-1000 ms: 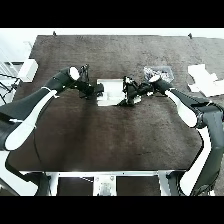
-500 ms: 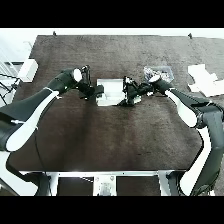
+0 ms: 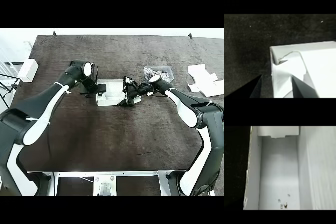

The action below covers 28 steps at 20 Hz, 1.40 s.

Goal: Fold the box and place the chain.

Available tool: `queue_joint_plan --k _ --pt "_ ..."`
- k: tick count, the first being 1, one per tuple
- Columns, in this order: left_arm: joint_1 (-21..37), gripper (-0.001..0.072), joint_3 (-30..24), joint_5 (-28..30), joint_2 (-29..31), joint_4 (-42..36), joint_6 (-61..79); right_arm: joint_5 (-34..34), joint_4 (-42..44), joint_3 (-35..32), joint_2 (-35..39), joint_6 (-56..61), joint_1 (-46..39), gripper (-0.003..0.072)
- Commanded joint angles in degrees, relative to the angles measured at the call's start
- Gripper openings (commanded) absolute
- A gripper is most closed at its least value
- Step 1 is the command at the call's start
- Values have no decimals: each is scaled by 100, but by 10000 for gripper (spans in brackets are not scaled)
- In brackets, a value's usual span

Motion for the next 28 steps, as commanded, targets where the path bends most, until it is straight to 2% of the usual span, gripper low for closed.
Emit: queue_joint_plan --k 1,7,12,22,24,26,27,28 --pt "-101 423 358 -426 -221 339 -168 0 0 0 -2 2 7 588" --pt "-299 423 682 -535 -452 758 -304 0 0 0 -2 2 7 588" --pt "-330 423 1360 -1176 -881 981 -354 -2 0 0 -2 2 7 588" --pt "-341 420 1373 -1167 -1051 940 -562 0 0 0 -2 2 7 588" --pt "-341 352 1375 -1169 -1049 929 -560 0 0 0 -2 2 7 588" --pt "-341 351 1375 -1163 -1051 887 -579 0 0 0 -2 2 7 588" --pt "-341 301 1373 -1121 -1051 872 -597 0 0 0 -2 2 7 588" --pt "-341 207 1373 -1082 -1051 863 -595 0 0 0 -2 4 7 588"
